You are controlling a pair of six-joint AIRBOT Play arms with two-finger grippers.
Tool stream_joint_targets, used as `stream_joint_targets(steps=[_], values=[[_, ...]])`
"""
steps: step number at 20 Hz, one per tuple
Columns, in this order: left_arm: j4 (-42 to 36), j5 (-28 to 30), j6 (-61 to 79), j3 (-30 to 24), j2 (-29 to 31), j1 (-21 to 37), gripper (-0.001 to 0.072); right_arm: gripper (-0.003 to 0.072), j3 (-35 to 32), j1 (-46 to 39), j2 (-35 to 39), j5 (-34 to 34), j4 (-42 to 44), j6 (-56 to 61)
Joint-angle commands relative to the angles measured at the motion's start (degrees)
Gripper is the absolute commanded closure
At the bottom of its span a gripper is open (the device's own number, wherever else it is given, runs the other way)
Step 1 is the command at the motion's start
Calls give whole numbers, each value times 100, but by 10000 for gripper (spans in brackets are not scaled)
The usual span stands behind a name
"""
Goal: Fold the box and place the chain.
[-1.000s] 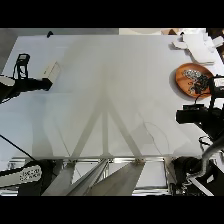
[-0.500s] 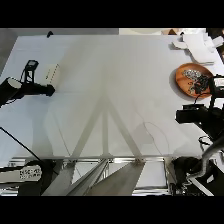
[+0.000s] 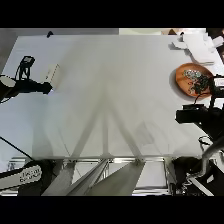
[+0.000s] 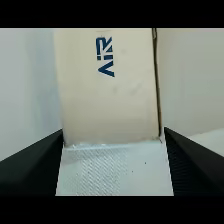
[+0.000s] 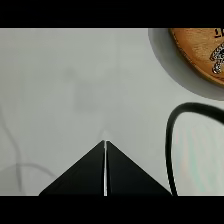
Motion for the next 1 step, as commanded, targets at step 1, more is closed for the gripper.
stream_joint_targets(steps=[1], values=[[-22, -339, 2, 7, 573, -4, -1, 676, 0, 0, 4, 0, 0, 0]])
